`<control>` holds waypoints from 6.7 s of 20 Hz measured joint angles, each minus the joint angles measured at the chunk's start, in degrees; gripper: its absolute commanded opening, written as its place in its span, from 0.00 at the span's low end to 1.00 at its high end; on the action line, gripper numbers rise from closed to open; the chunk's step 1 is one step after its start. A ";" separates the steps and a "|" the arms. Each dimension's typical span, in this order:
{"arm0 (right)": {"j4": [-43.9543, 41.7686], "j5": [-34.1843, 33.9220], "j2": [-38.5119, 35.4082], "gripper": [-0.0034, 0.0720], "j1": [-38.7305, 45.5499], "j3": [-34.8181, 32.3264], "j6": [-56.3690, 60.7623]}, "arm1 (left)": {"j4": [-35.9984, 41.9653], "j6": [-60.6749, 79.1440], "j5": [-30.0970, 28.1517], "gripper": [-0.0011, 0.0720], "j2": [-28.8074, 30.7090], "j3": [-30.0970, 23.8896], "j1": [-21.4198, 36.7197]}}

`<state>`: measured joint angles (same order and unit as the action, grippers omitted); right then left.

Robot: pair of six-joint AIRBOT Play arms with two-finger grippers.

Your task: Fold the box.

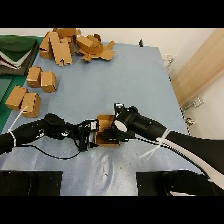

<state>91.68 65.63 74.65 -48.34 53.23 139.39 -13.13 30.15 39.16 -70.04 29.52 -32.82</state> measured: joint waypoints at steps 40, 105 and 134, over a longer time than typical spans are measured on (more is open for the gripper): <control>-87.12 2.29 6.10 0.05 42.95 -14.80 -96.24 | 0.09 -0.22 -0.17 0.64 0.00 0.00 0.00; 8.02 -20.44 -19.96 0.65 -13.77 -16.09 -79.36 | 0.04 -0.17 -0.04 0.64 0.00 0.00 0.00; 16.13 -14.25 -19.89 0.45 -19.04 -13.33 -66.49 | 0.02 -0.26 0.37 0.64 0.00 0.00 -0.11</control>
<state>107.81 51.37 54.76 -67.37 39.90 72.90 -13.10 29.89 39.53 -70.04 29.52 -32.93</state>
